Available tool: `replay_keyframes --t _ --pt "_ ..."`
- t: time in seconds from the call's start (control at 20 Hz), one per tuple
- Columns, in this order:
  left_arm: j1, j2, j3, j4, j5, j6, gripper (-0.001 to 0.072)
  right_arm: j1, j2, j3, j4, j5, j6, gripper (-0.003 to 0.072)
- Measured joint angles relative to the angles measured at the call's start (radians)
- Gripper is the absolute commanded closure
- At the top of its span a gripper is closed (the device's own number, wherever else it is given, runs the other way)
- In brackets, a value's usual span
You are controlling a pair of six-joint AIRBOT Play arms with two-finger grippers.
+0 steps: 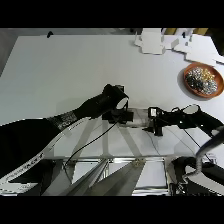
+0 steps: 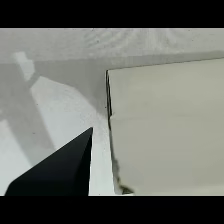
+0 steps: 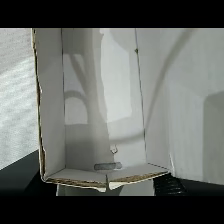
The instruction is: Fold the box and place the chain.
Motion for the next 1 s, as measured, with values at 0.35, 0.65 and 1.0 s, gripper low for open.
replay_keyframes --t 0.35,0.65,1.0 --pt "0.004 -0.013 0.0 0.006 0.004 0.0 0.0435 0.0 0.0 0.0 0.0 0.0 0.0 0.0274" --pt "0.002 -0.022 0.0 0.025 0.018 -0.001 0.0436 0.0 0.0 0.0 0.0 0.0 0.0 0.0274" --pt "-0.006 -0.029 0.0 0.047 0.034 -0.001 0.0436 0.0 0.0 0.0 0.0 0.0 0.0 0.0274"
